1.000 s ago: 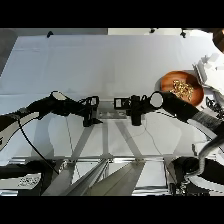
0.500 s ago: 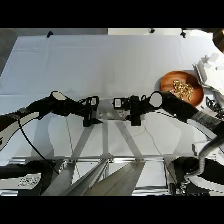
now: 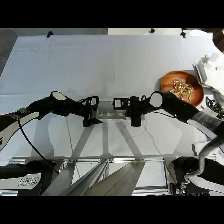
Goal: Fold the box and place the chain.
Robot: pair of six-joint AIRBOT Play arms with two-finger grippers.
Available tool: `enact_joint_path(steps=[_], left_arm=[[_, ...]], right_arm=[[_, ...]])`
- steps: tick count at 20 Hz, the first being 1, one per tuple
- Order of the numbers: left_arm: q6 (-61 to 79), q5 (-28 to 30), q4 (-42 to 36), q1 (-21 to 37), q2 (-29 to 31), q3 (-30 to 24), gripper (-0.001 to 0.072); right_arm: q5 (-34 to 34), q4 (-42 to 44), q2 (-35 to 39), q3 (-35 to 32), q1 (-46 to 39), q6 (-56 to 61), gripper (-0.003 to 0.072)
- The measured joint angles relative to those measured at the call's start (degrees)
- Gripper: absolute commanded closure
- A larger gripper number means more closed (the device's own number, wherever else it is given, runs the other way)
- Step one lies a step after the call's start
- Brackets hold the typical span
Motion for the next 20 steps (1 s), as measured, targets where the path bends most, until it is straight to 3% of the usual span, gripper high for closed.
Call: enact_joint_path(steps=[5,11,15,20], left_arm=[[-0.02,0.00,0.00,0.00,0.00,0.00,0.0496],[0.00,0.00,0.00,0.00,0.00,0.00,0.0496],[0.00,0.00,0.00,0.00,0.00,0.00,0.0496],[0.00,0.02,0.00,0.00,0.00,0.00,0.0496]], right_arm=[[2.38,-9.84,3.30,0.00,-1.38,17.97,0.0674],[0.59,-12.68,8.66,-0.13,-9.07,35.19,0.0673],[0.07,-9.16,9.68,-2.38,-17.97,43.98,0.0673],[0.42,0.92,9.99,-10.29,-23.91,46.31,0.0676]])
